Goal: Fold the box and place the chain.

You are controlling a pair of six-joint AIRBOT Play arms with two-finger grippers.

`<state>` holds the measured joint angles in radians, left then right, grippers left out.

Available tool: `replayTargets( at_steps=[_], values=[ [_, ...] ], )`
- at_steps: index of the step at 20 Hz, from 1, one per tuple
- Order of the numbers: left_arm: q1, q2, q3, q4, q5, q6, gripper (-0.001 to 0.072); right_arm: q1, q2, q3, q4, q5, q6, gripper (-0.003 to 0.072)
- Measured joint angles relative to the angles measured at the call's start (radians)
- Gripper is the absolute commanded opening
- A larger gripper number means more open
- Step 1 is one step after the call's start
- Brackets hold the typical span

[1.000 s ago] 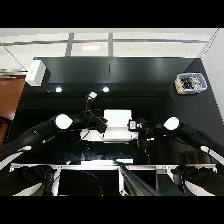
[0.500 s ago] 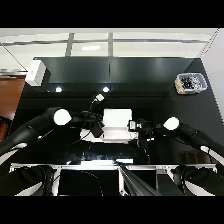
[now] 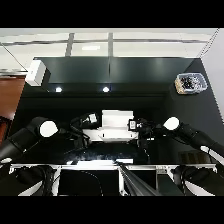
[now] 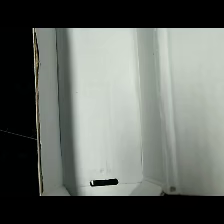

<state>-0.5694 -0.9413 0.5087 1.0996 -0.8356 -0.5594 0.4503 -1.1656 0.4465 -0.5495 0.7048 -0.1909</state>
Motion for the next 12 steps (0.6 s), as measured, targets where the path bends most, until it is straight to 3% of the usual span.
replayTargets(
  at_steps=[3, 8, 9, 11, 12],
  values=[
    [-0.006, -0.026, -0.015, -0.039, 0.07, 0.14, 0.0691, 0.0, 0.0, 0.0, 0.0, 0.001, 0.0, 0.0408],
    [-0.011, -0.069, -0.022, -0.23, 0.148, 0.283, 0.0688, 0.0, 0.0, 0.0, 0.0, 0.002, -0.001, 0.0408],
    [-0.014, -0.079, -0.023, -0.257, 0.148, 0.302, 0.0623, 0.0, 0.0, 0.0, 0.0, 0.002, -0.001, 0.0408],
    [-0.023, -0.098, -0.023, -0.293, 0.153, 0.331, 0.0328, 0.0, 0.0, 0.0, 0.0, 0.003, -0.001, 0.0408],
    [-0.028, -0.105, -0.023, -0.303, 0.153, 0.344, 0.0286, 0.0, 0.0, 0.0, -0.001, 0.005, -0.002, 0.0408]
  ],
)
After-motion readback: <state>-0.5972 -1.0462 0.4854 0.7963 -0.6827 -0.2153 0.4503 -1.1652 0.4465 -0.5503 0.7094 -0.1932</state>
